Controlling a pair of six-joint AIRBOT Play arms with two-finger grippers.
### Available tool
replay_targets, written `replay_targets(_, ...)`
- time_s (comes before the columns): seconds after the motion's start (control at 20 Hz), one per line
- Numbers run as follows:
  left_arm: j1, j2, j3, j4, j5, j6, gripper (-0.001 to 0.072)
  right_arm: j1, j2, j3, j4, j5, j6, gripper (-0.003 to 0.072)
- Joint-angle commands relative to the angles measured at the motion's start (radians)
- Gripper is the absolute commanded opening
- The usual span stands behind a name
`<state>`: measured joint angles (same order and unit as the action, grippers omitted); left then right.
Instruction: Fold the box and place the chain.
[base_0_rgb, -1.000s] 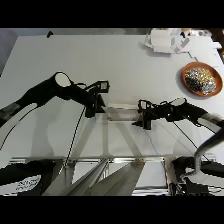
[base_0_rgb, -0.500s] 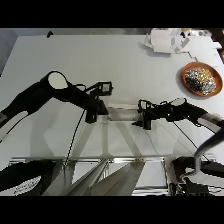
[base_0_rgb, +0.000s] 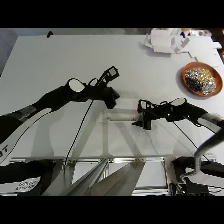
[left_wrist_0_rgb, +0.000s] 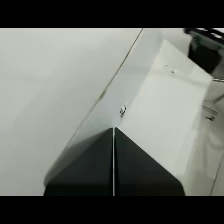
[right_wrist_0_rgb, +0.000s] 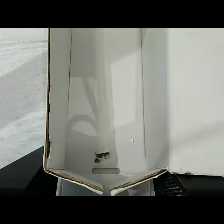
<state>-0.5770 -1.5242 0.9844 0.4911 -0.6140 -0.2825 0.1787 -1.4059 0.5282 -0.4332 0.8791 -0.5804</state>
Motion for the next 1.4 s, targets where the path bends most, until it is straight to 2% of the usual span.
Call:
replay_targets(0.0, -0.001, -0.063, 0.000, 0.004, 0.010, -0.023, 0.0001, 0.000, -0.001, 0.000, 0.000, 0.000, 0.000, 0.0438)
replay_targets(0.1, 0.000, -0.050, 0.000, 0.039, -0.010, -0.036, 0.0001, 0.000, -0.001, 0.000, 0.000, 0.000, 0.000, 0.0438)
replay_targets(0.25, 0.007, 0.044, 0.000, 0.165, -0.056, -0.038, 0.0001, 0.000, -0.001, 0.000, 0.000, 0.000, 0.000, 0.0438)
replay_targets(0.45, 0.075, 0.244, 0.000, 0.410, -0.281, -0.062, 0.0006, 0.000, -0.001, 0.000, 0.000, 0.000, 0.000, 0.0438)
replay_targets(0.55, 0.101, 0.301, 0.000, 0.507, -0.399, -0.029, 0.0005, 0.000, -0.001, 0.000, 0.000, 0.000, 0.000, 0.0438)
replay_targets(0.7, 0.111, 0.291, -0.001, 0.540, -0.539, 0.087, 0.0007, 0.000, -0.001, 0.000, 0.000, 0.000, 0.000, 0.0438)
replay_targets(0.8, 0.111, 0.259, -0.002, 0.539, -0.584, 0.126, 0.0008, 0.000, -0.001, 0.000, 0.000, 0.000, 0.000, 0.0438)
replay_targets(0.85, 0.111, 0.240, -0.002, 0.539, -0.588, 0.126, 0.0021, 0.000, -0.001, 0.000, 0.000, 0.000, 0.000, 0.0438)
replay_targets(0.9, 0.111, 0.220, -0.003, 0.539, -0.587, 0.126, 0.0080, 0.000, -0.001, 0.000, 0.000, 0.000, 0.000, 0.0438)
replay_targets(1.0, 0.111, 0.174, -0.003, 0.538, -0.580, 0.126, 0.0281, 0.000, -0.001, 0.000, 0.000, 0.000, 0.000, 0.0438)
replay_targets(1.2, 0.109, 0.117, -0.008, 0.519, -0.518, 0.155, 0.0297, 0.000, -0.001, 0.000, 0.000, 0.000, 0.000, 0.0437)
replay_targets(1.35, 0.111, 0.105, -0.053, 0.440, -0.436, 0.328, 0.0289, 0.000, -0.001, 0.000, 0.000, 0.000, 0.000, 0.0437)
